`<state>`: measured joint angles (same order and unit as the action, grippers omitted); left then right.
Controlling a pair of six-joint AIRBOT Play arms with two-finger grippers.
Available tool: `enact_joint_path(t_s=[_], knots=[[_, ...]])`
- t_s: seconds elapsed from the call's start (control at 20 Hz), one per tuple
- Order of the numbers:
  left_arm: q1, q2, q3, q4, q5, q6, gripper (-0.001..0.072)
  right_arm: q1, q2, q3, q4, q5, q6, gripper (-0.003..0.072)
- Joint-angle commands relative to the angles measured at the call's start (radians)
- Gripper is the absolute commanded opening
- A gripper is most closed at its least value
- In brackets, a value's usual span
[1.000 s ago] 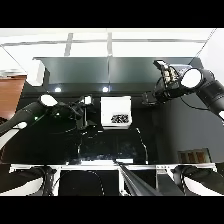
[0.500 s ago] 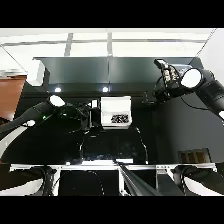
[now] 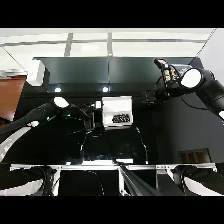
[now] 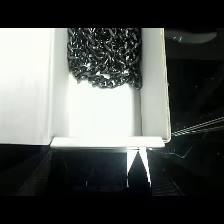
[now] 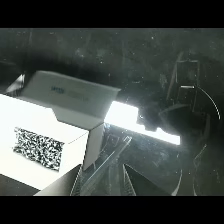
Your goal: Fold the box and place the chain.
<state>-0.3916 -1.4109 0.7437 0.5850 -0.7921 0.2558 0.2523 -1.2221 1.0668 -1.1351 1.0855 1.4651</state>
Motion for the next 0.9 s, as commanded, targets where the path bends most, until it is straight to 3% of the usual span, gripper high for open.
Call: enact_joint_path(t_s=[0.0,0.3,0.85], knots=[[-0.002,-0.001,0.001,-0.003,0.003,-0.025,0.0709,-0.001,0.000,0.000,0.000,-0.007,0.000,0.0301],[-0.002,-0.002,0.001,0.031,-0.006,-0.083,0.0708,-0.001,0.000,0.000,0.000,-0.013,0.000,0.0301],[-0.009,-0.002,0.001,-0.051,-0.001,-0.085,0.0709,-0.001,0.000,0.000,0.000,-0.015,0.000,0.0301]])
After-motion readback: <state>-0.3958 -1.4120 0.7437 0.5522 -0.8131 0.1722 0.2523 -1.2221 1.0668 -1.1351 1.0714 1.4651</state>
